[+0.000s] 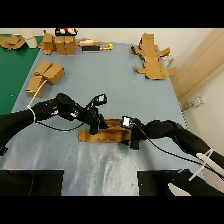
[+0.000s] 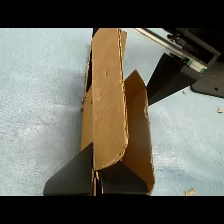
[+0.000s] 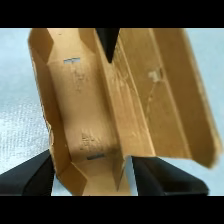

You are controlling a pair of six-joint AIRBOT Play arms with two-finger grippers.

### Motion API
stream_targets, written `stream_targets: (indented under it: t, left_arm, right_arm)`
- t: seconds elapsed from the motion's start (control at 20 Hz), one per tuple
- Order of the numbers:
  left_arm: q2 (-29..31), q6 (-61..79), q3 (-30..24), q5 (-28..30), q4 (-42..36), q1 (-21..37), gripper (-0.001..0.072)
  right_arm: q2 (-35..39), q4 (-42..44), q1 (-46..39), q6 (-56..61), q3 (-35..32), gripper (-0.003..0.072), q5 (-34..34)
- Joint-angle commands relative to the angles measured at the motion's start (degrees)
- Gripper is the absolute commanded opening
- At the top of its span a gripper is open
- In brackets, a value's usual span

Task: Fold the box.

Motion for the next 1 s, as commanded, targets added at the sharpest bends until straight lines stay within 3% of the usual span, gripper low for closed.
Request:
stream_targets:
  t: [0.0, 0.15, 0.5, 0.7, 0.95]
  left_arm:
    - [0.00, 0.00, 0.04, 0.04, 0.00, -0.02, 0.0013]
    - [0.00, 0.00, 0.04, 0.04, 0.00, -0.02, 0.0013]
    - [0.00, 0.00, 0.04, 0.02, 0.00, -0.02, 0.0013]
    - [0.00, 0.00, 0.04, 0.02, 0.00, -0.02, 0.0013]
    - [0.00, 0.00, 0.04, 0.04, 0.00, -0.02, 0.0013]
  right_arm:
    - [-5.14, 1.77, -1.27, -2.54, 2.10, 0.0709, -4.33]
    - [-8.11, 1.22, -1.27, -2.51, 2.56, 0.0708, -2.08]
    - [-7.17, -0.15, -1.25, -1.29, 2.54, 0.0706, -1.33]
    - [-8.33, 0.15, -1.05, -1.49, 2.56, 0.0706, 2.97]
    - [-8.94, 0.11, -1.03, -2.14, 2.56, 0.0705, 1.49]
